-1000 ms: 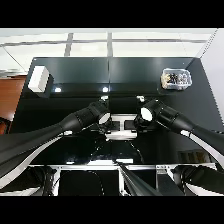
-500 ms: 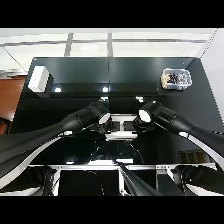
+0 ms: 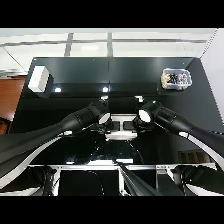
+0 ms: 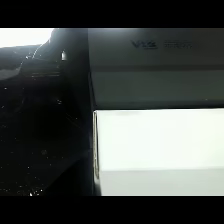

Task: Fold the box and place the chain.

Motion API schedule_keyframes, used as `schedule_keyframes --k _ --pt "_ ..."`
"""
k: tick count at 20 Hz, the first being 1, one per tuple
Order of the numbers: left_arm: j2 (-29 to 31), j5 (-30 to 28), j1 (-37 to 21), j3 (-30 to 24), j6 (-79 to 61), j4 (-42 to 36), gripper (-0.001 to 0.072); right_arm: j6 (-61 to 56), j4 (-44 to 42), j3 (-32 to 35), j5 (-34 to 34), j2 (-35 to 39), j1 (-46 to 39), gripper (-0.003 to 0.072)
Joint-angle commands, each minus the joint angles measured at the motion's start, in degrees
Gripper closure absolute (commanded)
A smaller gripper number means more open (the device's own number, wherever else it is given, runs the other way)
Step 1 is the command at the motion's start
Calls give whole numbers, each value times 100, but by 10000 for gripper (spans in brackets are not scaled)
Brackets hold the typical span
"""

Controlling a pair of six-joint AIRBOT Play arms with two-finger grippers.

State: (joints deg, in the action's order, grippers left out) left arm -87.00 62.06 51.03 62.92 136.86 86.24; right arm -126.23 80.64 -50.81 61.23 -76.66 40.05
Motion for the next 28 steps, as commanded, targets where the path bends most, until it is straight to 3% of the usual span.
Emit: schedule_keyframes --k 1,2,7,9,13,14,16,17,18,20,22,25,28 --pt "0 -4 -2 2 -13 9 682 57 -2 -46 11 9 4 489" --pt "0 -4 0 2 -13 9 682 181 -2 -116 66 37 4 348" --pt "0 -2 -2 2 -13 9 682 1025 328 -605 614 992 -9 344" --pt "0 -4 -2 2 -13 9 682 1040 1182 -645 852 1655 -74 344" --pt "0 -4 -2 2 -13 9 682 1040 4124 -638 1167 2343 -614 344" --pt "0 -7 -2 2 -13 9 682 1040 4448 -608 955 2332 -905 345" --pt "0 -9 -2 2 -13 11 682 1003 4332 -400 -168 2321 -1711 343" --pt "0 -9 -2 2 -13 11 682 719 4214 -240 -809 2293 -2094 211" --pt "0 -7 -2 2 -13 11 682 302 3943 -103 -1368 2197 -2494 -20" --pt "0 -7 0 2 -13 9 682 400 2992 -87 -2039 1692 -3110 -20" --pt "0 -4 0 2 -13 9 682 413 2686 -415 -2288 990 -3473 -19" --pt "0 -2 0 2 -13 7 682 413 2413 -1847 -1572 -356 -3766 -19" --pt "0 -7 -2 2 -13 9 682 658 1615 -3578 -496 -1718 -4017 -18"
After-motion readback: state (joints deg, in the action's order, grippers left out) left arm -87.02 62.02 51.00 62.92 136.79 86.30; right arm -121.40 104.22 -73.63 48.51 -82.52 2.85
